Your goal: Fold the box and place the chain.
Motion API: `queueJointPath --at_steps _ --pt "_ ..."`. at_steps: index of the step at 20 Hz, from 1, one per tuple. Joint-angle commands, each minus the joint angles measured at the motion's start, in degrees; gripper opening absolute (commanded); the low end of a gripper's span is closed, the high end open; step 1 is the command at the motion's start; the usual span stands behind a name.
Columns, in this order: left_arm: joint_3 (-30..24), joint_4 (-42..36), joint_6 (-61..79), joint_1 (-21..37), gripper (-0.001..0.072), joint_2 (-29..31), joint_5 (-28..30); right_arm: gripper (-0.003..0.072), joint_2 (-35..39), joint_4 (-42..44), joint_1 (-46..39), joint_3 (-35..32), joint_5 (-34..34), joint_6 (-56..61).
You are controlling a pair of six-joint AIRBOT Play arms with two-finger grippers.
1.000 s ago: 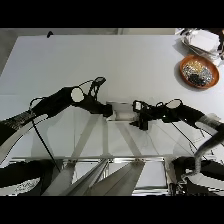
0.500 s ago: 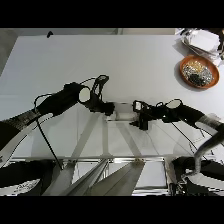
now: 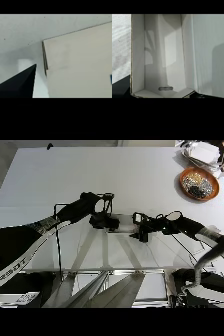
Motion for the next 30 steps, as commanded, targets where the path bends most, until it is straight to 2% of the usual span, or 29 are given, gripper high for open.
queueJointPath --at_steps 1,3,5,6,8,11,16,18,20,23,27,28,29,30 --pt "0.55 0.63 -4.46 -0.31 0.0542 -0.98 -1.01 0.0403 0.04 0.02 0.00 0.00 0.00 0.02" --pt "0.55 1.53 -4.83 -0.61 0.0395 -1.07 -1.09 0.0403 0.04 0.02 -0.02 0.00 0.00 0.02" --pt "0.55 2.12 -4.83 -1.16 0.0384 -1.11 -1.03 0.0403 0.04 0.02 -0.02 0.00 0.00 0.00" --pt "0.55 2.16 -4.83 -1.31 0.0353 -1.16 -0.87 0.0403 0.04 0.02 -0.02 0.00 0.00 0.00" --pt "0.55 2.27 -4.81 -1.38 0.0183 -1.18 -0.87 0.0403 0.04 0.02 0.00 0.00 0.00 0.02" --pt "0.55 2.27 -4.83 -1.38 0.0003 -1.18 -1.09 0.0403 0.04 0.02 -0.02 0.00 0.00 0.02" --pt "0.55 2.25 -5.49 -1.38 0.0017 -1.18 -1.07 0.0403 0.04 0.02 -0.02 0.00 0.00 0.02" --pt "0.55 2.25 -5.49 -1.38 0.0156 -1.18 -1.03 0.0403 0.04 0.02 -0.02 0.00 0.00 0.00" --pt "0.55 2.27 -5.46 -1.38 0.0224 -1.18 -1.03 0.0403 0.04 0.02 -0.02 0.00 0.00 0.02" --pt "0.55 2.32 -5.46 -1.73 0.0224 -1.25 -0.46 0.0403 0.04 0.02 -0.02 0.00 0.00 0.00" --pt "0.52 2.45 -5.51 -2.43 0.0197 -2.73 -0.35 0.0403 0.04 0.00 -0.02 0.00 0.00 0.02" --pt "0.52 2.36 -5.49 -2.45 0.0121 -3.02 -0.63 0.0403 0.04 0.02 -0.02 0.00 0.00 0.02" --pt "0.52 2.40 -5.35 -2.45 0.0004 -3.04 -0.66 0.0403 0.04 0.02 0.00 0.00 0.00 0.02" --pt "0.52 2.36 -5.38 -2.43 0.0001 -3.02 -0.68 0.0403 0.04 0.02 -0.02 0.00 0.00 0.00"
